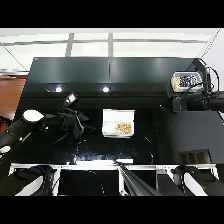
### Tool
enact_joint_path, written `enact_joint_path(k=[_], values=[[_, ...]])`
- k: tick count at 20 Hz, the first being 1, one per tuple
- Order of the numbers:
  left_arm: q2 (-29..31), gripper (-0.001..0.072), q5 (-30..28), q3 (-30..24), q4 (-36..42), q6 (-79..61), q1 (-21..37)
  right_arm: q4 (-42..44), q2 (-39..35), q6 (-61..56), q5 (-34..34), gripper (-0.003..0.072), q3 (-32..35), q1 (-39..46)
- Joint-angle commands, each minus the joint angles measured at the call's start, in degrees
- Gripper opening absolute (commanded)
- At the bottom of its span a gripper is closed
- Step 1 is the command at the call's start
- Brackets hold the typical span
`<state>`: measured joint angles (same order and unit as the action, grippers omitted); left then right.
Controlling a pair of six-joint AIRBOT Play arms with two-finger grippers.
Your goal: Fold the box and place the chain.
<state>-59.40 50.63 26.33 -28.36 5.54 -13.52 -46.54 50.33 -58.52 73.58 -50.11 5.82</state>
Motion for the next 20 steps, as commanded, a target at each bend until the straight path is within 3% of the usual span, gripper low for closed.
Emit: enact_joint_path(k=[1,3,11,20], values=[[-1.36,0.0713,-1.07,0.85,-6.49,-15.52,-4.39,-0.48,-0.02,0.04,2.56,0.052,-0.04,0.0],[-3.13,0.0713,-3.28,2.01,-7.54,-16.59,-6.21,-0.52,-0.02,0.04,2.95,0.052,-0.04,0.0],[-14.27,0.0713,-0.31,8.7,-4.98,-17.99,-6.45,-0.57,-0.02,0.04,3.17,0.0519,-0.04,0.0],[-16.26,0.0712,-2.01,8.85,-2.25,-19.28,-10.88,-0.7,-0.02,0.07,2.99,0.0519,-0.04,0.0]])
